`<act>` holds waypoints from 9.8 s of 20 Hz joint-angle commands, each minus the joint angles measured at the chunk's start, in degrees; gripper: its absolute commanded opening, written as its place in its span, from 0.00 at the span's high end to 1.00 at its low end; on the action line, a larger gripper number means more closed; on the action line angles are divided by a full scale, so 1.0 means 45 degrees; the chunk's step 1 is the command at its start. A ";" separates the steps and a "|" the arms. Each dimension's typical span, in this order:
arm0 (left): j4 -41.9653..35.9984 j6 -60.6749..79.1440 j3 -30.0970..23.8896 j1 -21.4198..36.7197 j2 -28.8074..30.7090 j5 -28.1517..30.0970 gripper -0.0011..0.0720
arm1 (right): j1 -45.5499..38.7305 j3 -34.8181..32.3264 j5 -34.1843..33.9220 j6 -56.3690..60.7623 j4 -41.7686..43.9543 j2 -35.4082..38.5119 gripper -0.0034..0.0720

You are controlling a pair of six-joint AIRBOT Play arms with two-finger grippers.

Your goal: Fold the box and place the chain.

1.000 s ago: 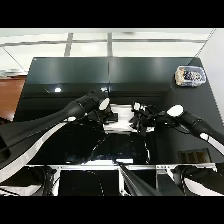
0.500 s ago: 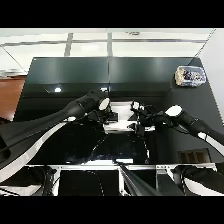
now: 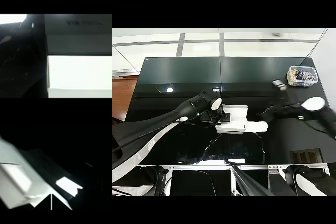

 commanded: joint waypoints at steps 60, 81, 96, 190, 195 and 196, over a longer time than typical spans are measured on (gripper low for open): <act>0.0034 -0.0005 0.0005 0.0019 -0.0005 0.0039 0.95 | 0.8077 0.4614 0.2025 1.6189 -0.8908 -0.4459 0.59; 0.0034 -0.0005 0.0005 0.0019 -0.0005 0.0058 0.95 | 0.8378 0.4736 0.1671 1.7592 -0.8864 -0.5066 0.93; 0.0044 -0.0005 0.0005 0.0019 -0.0005 0.0073 0.95 | 0.8247 0.4891 0.3696 1.6184 -1.3100 0.0335 0.57; 0.0039 0.0000 0.0005 0.0019 -0.0005 0.0155 0.95 | -0.1821 1.7500 0.8364 0.8160 0.1491 -0.1015 0.94; 0.0039 0.0000 0.0005 0.0019 -0.0005 0.0151 0.95 | 0.0053 1.6315 0.8364 0.8029 0.1462 -0.1015 0.94; 0.0039 0.0000 0.0005 0.0019 -0.0005 0.0151 0.95 | 0.0219 1.6228 0.8349 0.8034 0.1462 -0.1015 0.94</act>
